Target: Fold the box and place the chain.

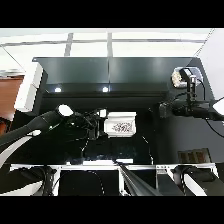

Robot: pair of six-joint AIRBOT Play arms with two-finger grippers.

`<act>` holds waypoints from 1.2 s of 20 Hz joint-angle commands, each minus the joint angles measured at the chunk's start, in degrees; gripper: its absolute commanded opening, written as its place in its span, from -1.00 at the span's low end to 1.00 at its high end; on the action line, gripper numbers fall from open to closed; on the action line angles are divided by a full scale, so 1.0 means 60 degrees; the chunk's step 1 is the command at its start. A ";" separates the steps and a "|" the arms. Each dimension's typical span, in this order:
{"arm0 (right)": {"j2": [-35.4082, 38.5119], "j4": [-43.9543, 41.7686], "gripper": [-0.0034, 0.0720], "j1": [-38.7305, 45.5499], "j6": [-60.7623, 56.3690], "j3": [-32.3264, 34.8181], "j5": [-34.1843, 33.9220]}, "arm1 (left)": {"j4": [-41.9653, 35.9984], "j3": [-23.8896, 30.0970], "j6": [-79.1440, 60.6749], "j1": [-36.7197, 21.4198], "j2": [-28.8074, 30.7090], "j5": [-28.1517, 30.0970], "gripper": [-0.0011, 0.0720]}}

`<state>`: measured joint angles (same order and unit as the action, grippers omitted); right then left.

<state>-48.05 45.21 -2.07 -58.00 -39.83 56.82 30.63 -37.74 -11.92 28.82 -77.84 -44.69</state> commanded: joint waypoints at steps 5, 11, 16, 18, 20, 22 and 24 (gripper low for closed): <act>-0.2251 -0.1606 0.94 -0.1519 0.0142 -0.0317 -0.2218 | 0.0178 0.0000 -0.0011 0.0029 -0.0007 0.0087 0.41; -0.3439 -0.1468 0.94 -0.2259 0.4524 -0.0845 -0.0623 | 0.0178 0.0000 -0.0011 0.0029 -0.0007 0.0087 0.41; -0.3381 -0.1341 0.94 -0.2291 0.7027 -0.1147 0.0812 | 0.0178 0.0000 -0.0011 0.0029 -0.0007 0.0091 0.41; -0.3384 -0.1268 0.94 -0.2412 0.7253 -0.1144 0.0794 | 0.0175 0.0000 -0.0011 0.0033 -0.0007 0.0087 0.41; -0.3384 -0.0718 0.94 -0.2670 0.7253 -0.1137 0.0783 | 0.0178 0.0000 -0.0011 0.0033 -0.0007 0.0091 0.41; -0.3384 -0.0419 0.94 -0.2852 0.7249 -0.1137 0.0787 | 0.0178 0.0000 -0.0011 0.0033 -0.0007 0.0091 0.41; -0.3384 -0.0499 0.94 -0.2965 0.7249 -0.1137 0.0812 | 0.0168 0.0000 -0.0007 0.0036 -0.0007 0.0084 0.41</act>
